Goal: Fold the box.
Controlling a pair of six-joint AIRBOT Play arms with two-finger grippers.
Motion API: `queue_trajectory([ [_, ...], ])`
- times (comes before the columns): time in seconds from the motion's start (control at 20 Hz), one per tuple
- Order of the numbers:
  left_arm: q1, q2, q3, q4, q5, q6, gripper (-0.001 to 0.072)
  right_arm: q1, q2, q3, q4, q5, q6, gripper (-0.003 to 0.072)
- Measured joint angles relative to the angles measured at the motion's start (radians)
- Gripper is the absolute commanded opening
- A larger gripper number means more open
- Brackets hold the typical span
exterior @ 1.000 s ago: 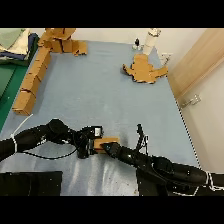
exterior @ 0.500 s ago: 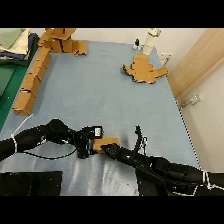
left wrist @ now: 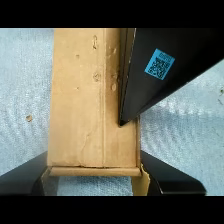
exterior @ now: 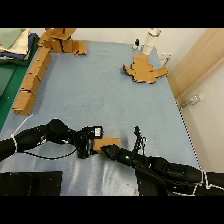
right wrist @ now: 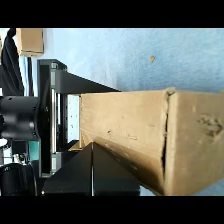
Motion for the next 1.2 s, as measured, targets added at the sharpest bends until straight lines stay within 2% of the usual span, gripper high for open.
queue_trajectory([
  [0.3, 0.0, 0.0, 0.0, 0.0, 0.0, 0.0, 0.053, 0.0, 0.003, 0.0, -0.013, -0.002, -0.003, 0.0],
  [0.45, 0.0, 0.0, 0.0, -0.001, -0.002, -0.001, 0.053, 0.0, 0.061, 0.014, -0.056, -0.022, -0.016, -0.0001],
  [0.6, 0.0, 0.0, 0.0, -0.001, -0.001, -0.001, 0.053, -0.021, 0.185, 0.051, -0.093, -0.164, -0.082, -0.0001],
  [0.75, 0.0, 0.0, 0.0, -0.001, 0.0, -0.001, 0.053, -0.094, 0.319, 0.118, -0.198, -0.436, -0.123, -0.0001],
  [0.8, 0.0, 0.0, 0.0, -0.001, 0.0, -0.001, 0.053, -0.127, 0.35, 0.146, -0.264, -0.559, -0.11, -0.0001],
  [0.9, 0.0, 0.0, 0.0, 0.0, 0.0, -0.001, 0.053, -0.209, 0.395, 0.217, -0.441, -0.877, -0.05, 0.0],
  [1.0, 0.0, 0.0, 0.0, 0.0, 0.0, -0.001, 0.053, -0.295, 0.41, 0.291, -0.58, -1.168, -0.021, 0.0],
  [1.1, 0.0, 0.0, 0.0, 0.0, 0.0, 0.0, 0.053, -0.384, 0.395, 0.359, -0.642, -1.403, -0.021, 0.0],
  [1.2, 0.0, 0.0, 0.0, 0.0, 0.0, 0.0, 0.0529, -0.46, 0.352, 0.406, -0.649, -1.558, -0.046, 0.0001],
])
